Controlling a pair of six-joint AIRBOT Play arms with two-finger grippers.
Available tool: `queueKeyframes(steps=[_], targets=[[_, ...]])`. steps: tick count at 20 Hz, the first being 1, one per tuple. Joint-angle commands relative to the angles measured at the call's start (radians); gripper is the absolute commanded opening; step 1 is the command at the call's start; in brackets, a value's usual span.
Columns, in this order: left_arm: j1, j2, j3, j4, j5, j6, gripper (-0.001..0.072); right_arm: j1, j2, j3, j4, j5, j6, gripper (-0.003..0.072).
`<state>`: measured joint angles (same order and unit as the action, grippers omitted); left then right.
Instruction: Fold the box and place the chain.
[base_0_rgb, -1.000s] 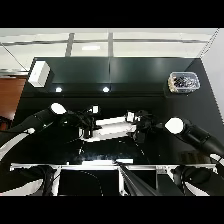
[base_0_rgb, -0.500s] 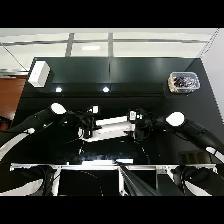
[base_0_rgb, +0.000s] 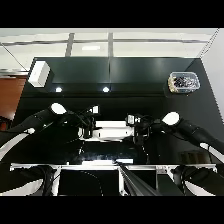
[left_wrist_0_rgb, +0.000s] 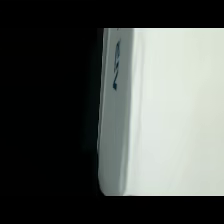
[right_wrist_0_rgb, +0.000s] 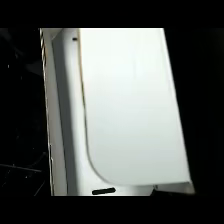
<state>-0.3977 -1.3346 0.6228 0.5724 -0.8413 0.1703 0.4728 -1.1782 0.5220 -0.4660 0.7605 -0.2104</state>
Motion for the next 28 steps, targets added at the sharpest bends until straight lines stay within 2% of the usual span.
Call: queueKeyframes(steps=[1,5,9,28], targets=[[0.0,0.0,0.0,0.0,0.001,-0.001,0.0026,0.031,-0.027,-0.008,-0.043,-0.008,0.024,0.0631],[0.001,0.0,0.0,0.0,0.001,-0.001,0.0026,0.069,-0.057,-0.006,-0.061,-0.069,0.069,0.0631],[0.001,0.0,0.0,0.0,0.001,-0.001,0.0026,0.071,-0.057,-0.006,-0.064,-0.081,0.081,0.0631],[0.001,0.0,0.0,-0.001,0.003,-0.002,0.0026,0.056,-0.056,-0.006,-0.09,-0.047,0.088,0.0631]])
